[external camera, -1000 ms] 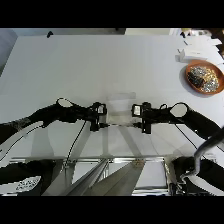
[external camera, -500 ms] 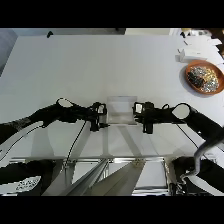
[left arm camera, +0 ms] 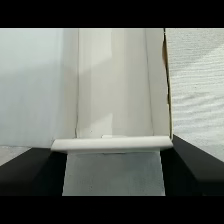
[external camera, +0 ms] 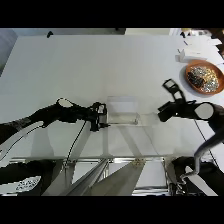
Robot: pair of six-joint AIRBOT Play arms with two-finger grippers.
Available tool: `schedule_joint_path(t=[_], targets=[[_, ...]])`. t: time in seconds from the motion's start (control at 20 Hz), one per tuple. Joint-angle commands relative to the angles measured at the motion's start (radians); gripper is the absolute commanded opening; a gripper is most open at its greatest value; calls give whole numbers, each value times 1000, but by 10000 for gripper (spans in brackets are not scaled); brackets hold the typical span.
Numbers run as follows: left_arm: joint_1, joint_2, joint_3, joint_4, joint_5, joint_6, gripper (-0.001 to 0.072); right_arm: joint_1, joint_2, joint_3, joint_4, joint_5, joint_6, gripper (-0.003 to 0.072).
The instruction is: Fold the box and place the chain.
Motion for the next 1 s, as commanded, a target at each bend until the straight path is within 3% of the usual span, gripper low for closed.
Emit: schedule_joint_path(t=[0.0, 0.35, 0.55, 0.8, 0.95], targets=[[0, 0, 0, 1, -1, 1, 225, -97, -14, -8, -25, 82, 257, 16], [0, 0, 0, 1, -1, 1, 225, -17, -238, -32, 315, 130, 138, 16], [0, 0, 0, 1, -1, 1, 225, 66, -330, -32, 428, 104, 89, 16], [0, 0, 0, 1, -1, 1, 225, 80, -340, -32, 583, 109, -32, 17], [0, 0, 0, 3, -1, 1, 225, 80, -320, -32, 602, 113, -57, 17]])
